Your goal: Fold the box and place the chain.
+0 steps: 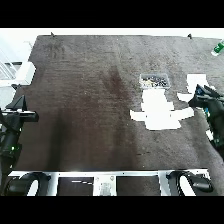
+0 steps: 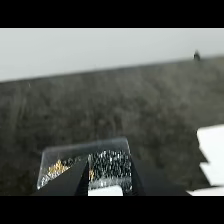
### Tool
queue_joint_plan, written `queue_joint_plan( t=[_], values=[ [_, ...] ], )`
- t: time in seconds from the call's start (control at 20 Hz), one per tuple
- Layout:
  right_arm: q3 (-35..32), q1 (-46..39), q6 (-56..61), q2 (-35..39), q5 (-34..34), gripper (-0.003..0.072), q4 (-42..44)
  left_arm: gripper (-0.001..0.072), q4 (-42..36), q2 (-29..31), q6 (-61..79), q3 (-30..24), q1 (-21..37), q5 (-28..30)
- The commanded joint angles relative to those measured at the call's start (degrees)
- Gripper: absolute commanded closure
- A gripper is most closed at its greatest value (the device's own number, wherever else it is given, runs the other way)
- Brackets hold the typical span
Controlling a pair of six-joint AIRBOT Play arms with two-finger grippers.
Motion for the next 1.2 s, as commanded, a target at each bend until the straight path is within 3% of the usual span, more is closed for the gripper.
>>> queue_joint_plan(
  t=[0.0,0.1,0.15,0.2,0.25,0.35,0.45,0.5,0.7,0.85,1.15],
  values=[
    [9.03,-9.40,11.43,-19.32,17.44,0.0373,-4.66,0.0688,0.00,0.02,0.00,0.04,0.02,0.02],
    [16.50,-18.58,25.33,-28.98,41.35,0.0375,-22.88,0.0689,0.00,0.02,0.00,0.04,0.02,0.00],
    [20.57,-22.45,31.10,-32.61,49.44,0.0374,-30.99,0.0689,0.00,0.02,0.00,0.04,0.04,0.04],
    [24.76,-26.25,34.34,-35.43,54.93,0.0359,-35.47,0.0688,0.00,0.02,0.00,0.04,0.02,0.04],
    [28.09,-29.53,34.95,-37.05,57.86,0.0265,-36.48,0.0688,0.00,0.02,0.00,0.04,0.04,-0.02],
    [34.77,-33.83,38.27,-38.86,60.04,0.0255,-40.98,0.0689,0.00,0.02,0.00,0.04,0.04,0.02],
    [43.23,-34.05,41.99,-42.97,65.77,0.0251,-53.33,0.0689,0.00,0.02,0.00,0.04,0.02,-0.07],
    [47.19,-33.46,42.64,-45.81,68.89,0.0206,-56.98,0.0689,0.00,0.02,0.00,0.04,0.04,0.02],
    [56.85,-32.20,41.48,-56.06,74.07,0.0150,-58.60,0.0688,0.00,0.02,0.00,0.04,0.02,0.09],
    [60.59,-31.23,41.22,-61.66,74.47,0.0146,-61.77,0.0688,0.00,0.02,0.00,0.04,0.02,0.04],
    [60.83,-30.08,38.69,-69.05,77.46,0.0146,-61.51,0.0689,0.00,0.02,0.00,0.07,0.04,-0.04]
  ],
)
